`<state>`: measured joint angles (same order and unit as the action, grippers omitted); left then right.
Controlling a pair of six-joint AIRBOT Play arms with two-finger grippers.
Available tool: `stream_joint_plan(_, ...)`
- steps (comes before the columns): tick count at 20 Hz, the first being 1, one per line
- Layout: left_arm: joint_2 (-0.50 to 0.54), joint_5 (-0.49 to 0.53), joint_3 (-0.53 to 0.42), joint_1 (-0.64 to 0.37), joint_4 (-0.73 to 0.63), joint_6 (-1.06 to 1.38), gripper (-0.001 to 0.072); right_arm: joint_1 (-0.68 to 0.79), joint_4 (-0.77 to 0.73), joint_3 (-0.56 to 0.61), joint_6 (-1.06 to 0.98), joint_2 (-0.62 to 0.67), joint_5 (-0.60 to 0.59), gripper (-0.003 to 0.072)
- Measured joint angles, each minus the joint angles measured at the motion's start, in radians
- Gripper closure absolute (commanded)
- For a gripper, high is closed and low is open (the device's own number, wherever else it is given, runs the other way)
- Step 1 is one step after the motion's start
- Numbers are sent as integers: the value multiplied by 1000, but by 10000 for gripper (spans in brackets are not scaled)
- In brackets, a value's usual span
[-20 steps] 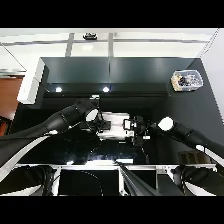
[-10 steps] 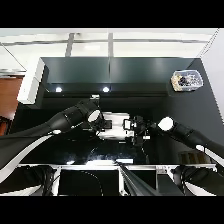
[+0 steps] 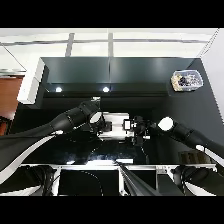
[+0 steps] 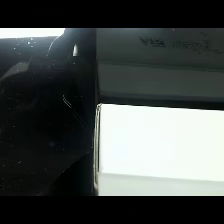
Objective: Fold the box and place the chain.
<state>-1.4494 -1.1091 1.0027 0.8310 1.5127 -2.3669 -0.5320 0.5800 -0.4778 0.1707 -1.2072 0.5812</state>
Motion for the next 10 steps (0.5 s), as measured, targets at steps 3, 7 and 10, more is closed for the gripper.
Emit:
stream_joint_plan(3, 0, 2, 1, 0, -3, -6, 451, 0, -2, 0, -5, 0, 0, 486)
stream_joint_plan(7, 0, 1, 2, 0, -10, -10, 339, 0, -4, 0, -7, 0, 0, 485)
stream_joint_plan(10, 0, -1, 2, 0, -10, -7, 346, 0, -4, 0, -5, 0, 0, 485)
